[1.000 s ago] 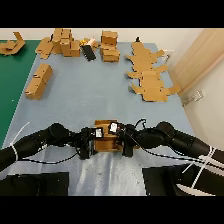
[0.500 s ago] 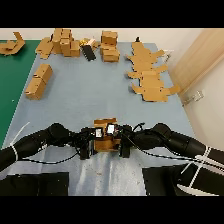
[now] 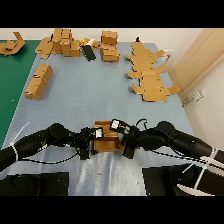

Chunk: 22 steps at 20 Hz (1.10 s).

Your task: Fold the box.

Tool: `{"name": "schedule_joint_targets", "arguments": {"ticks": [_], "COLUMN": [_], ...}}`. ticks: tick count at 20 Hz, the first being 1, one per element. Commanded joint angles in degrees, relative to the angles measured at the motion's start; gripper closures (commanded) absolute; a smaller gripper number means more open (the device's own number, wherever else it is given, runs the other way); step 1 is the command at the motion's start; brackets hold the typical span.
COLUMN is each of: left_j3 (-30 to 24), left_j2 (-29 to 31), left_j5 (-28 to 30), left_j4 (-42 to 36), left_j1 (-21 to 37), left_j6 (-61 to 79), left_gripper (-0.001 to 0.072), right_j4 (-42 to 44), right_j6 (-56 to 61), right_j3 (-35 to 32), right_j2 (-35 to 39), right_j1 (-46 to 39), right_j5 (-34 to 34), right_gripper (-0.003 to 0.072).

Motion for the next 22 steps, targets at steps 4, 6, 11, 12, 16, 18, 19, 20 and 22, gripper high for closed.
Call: {"name": "schedule_joint_targets", "arguments": {"ticks": [4, 6, 11, 12, 16, 18, 19, 20, 22], "left_j3": [0.0, 0.0, 0.0, 0.0, 0.0, 0.0, 0.0, 0.0, 0.0], "left_j2": [0.0, 0.0, 0.0, 0.0, 0.0, 0.0, 0.0, 0.0, 0.0], "left_j5": [0.0, 0.0, 0.0, 0.0, 0.0, 0.0, 0.0, 0.0, 0.0], "left_j4": [0.0, 0.0, 0.0, 0.0, 0.0, 0.0, 0.0, 0.0, 0.0], "left_j1": [0.0, 0.0, 0.0, 0.0, 0.0, 0.0, 0.0, 0.0, 0.0], "left_j6": [0.0, 0.0, 0.0, 0.0, 0.0, 0.0, 0.0, 0.0, 0.0], "left_gripper": [0.0192, 0.0192, 0.0192, 0.0192, 0.0192, 0.0192, 0.0192, 0.0192, 0.0192], "right_j4": [-19.3, -15.7, 6.4, 10.4, 26.9, 28.2, 28.2, 28.3, 28.9], "right_j6": [36.5, 38.8, 34.7, 33.6, 23.1, 22.2, 22.2, 22.3, 22.3], "right_j3": [1.1, 0.4, -5.9, -7.5, -9.9, -9.9, -9.9, -9.9, -9.9], "right_j2": [13.6, 14.0, 11.6, 10.2, 4.9, 2.7, 1.6, 0.6, -0.8], "right_j1": [-11.1, -17.5, -27.4, -27.3, -27.3, -26.3, -25.0, -23.9, -21.8], "right_j5": [-22.6, -25.4, -15.5, -12.6, -4.8, -3.0, -2.2, -1.3, 0.5], "right_gripper": [0.0685, 0.0686, 0.0686, 0.0686, 0.0685, 0.0685, 0.0685, 0.0685, 0.0685]}}
